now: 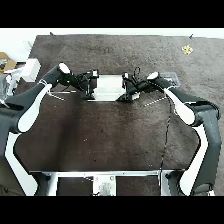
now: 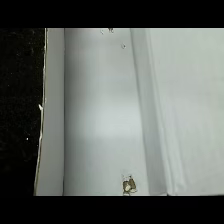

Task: Fold the box and place the chain.

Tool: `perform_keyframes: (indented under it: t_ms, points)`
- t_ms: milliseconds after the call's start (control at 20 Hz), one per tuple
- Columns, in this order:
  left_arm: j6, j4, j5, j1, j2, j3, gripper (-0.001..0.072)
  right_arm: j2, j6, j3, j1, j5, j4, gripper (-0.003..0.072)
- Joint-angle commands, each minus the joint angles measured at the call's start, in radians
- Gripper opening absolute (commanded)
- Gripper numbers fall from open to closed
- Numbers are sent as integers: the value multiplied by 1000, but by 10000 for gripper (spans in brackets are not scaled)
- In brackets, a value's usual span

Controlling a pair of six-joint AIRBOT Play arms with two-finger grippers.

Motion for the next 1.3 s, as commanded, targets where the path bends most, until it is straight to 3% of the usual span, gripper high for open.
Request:
perform_keyframes:
  t_ms: [0, 50, 100, 150, 250, 400, 500, 550, 600, 850, 1250]
  points:
    - [19, -34, 7, -1, -13, -4, 703, 0, 0, 0, 0, 1, 0, 446]
    - [19, -51, 2, -1, -14, -4, 702, 0, 0, 0, 0, 1, 0, 446]
    - [19, -68, -4, -1, -14, -4, 656, 0, 0, 0, 0, 1, 0, 446]
    - [19, -68, -6, -1, -14, -4, 558, 0, 0, 0, 0, 1, 0, 445]
    - [19, -67, -6, -1, -14, -4, 534, 0, 0, 0, 0, 0, 0, 446]
    - [19, -63, -20, -1, -14, -4, 345, 0, 0, 0, 0, 1, 0, 446]
    - [19, -63, -35, -1, -14, -4, 339, 0, 0, 0, 0, 1, 0, 446]
    - [19, -63, -42, -1, -14, -4, 230, 0, 0, 0, 0, 1, 0, 446]
    - [19, -63, -45, -1, -14, -4, 184, 0, 0, 0, 0, 1, 0, 445]
    - [34, -77, -34, -2, -14, -4, 181, 0, 0, 0, 0, 1, 0, 446]
    - [124, -218, -30, -2, -21, -4, 181, 0, 0, 0, 0, 1, 0, 446]
